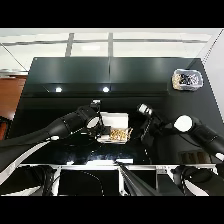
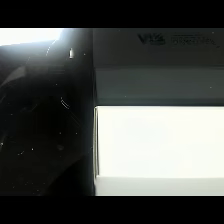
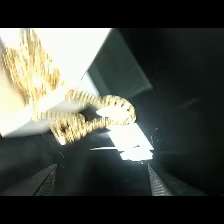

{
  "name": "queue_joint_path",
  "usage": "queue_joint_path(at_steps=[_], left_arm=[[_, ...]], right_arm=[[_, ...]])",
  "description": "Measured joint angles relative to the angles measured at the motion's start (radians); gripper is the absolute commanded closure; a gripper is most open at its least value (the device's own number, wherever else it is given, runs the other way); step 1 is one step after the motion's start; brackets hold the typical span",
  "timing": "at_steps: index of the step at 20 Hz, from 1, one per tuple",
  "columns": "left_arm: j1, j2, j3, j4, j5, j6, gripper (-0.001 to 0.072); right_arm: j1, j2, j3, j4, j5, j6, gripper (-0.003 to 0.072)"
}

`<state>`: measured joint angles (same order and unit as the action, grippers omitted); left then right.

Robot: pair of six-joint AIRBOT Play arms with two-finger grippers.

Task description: Fold the box and place the chain.

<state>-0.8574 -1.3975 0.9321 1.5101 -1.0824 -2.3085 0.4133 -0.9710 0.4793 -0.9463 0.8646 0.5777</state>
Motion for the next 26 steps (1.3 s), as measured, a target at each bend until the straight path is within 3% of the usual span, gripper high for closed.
queue_joint_path(at_steps=[4,11,21,22,23,25,26], left_arm=[[0.0,0.0,0.0,0.0,0.0,0.0,0.0677],[0.0,0.0,0.0,0.0,0.0,0.0,0.0677],[0.0,0.0,0.0,0.0,-0.001,0.0,0.0677],[0.0,0.0,0.0,0.0,-0.001,0.0,0.0677],[0.0,0.0,0.0,0.0,-0.001,0.0,0.0677],[0.0,0.0,0.0,0.0,-0.001,0.0,0.0677],[0.0,0.0,0.0,0.0,-0.001,0.0,0.0677]], right_arm=[[0.036,-0.025,-0.033,0.018,-0.079,-0.25,-0.0023],[0.048,-0.097,-0.044,0.216,-0.121,-0.606,-0.0023],[0.061,-0.17,-0.045,0.314,-0.128,-0.78,-0.0012],[0.067,-0.172,-0.045,0.315,-0.128,-0.784,0.0121],[0.074,-0.174,-0.045,0.316,-0.128,-0.787,0.0316],[0.084,-0.176,-0.045,0.319,-0.126,-0.788,0.0537],[0.085,-0.177,-0.045,0.319,-0.124,-0.787,0.0568]])
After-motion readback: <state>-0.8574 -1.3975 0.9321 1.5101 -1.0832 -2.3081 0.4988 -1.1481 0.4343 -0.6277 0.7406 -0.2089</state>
